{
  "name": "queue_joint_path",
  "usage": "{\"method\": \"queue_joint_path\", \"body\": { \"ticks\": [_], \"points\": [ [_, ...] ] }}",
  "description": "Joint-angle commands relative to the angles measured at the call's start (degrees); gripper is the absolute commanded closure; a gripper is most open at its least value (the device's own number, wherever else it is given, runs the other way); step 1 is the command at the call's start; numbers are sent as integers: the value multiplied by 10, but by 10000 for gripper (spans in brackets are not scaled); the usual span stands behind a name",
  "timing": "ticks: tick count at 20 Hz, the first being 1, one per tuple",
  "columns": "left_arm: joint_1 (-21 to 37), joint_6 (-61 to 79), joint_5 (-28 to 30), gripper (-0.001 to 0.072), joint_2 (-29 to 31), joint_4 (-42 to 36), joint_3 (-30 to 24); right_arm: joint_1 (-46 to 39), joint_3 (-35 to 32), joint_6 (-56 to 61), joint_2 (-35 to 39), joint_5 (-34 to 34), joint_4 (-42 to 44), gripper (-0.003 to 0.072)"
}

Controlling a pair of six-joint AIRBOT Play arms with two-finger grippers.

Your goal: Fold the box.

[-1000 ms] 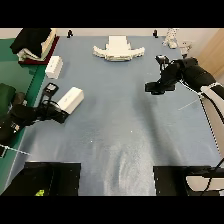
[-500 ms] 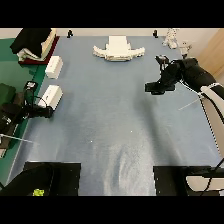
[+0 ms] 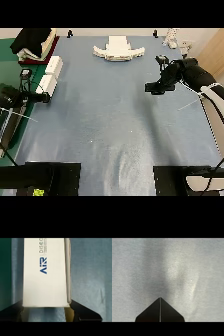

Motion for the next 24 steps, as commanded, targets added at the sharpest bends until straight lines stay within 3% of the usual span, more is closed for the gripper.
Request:
{"method": "queue_joint_path", "body": {
  "ticks": [1, 8, 21, 23, 24],
  "points": [
    [-7, -12, -6, 249, -73, -14, 76, 0, 0, 0, 0, 0, 0, 682],
    [-14, -20, -14, 249, -165, -18, 170, 0, 0, 0, 0, 0, 0, 681],
    [-14, -20, -9, 247, -171, -23, 174, 0, 0, 0, 0, 0, 0, 682],
    [-14, -20, -8, 14, -171, -23, 174, 0, 0, 0, 0, 0, 0, 682],
    [-14, -20, -8, 15, -171, -23, 174, 0, 0, 0, 0, 0, 0, 681]
  ]
}}
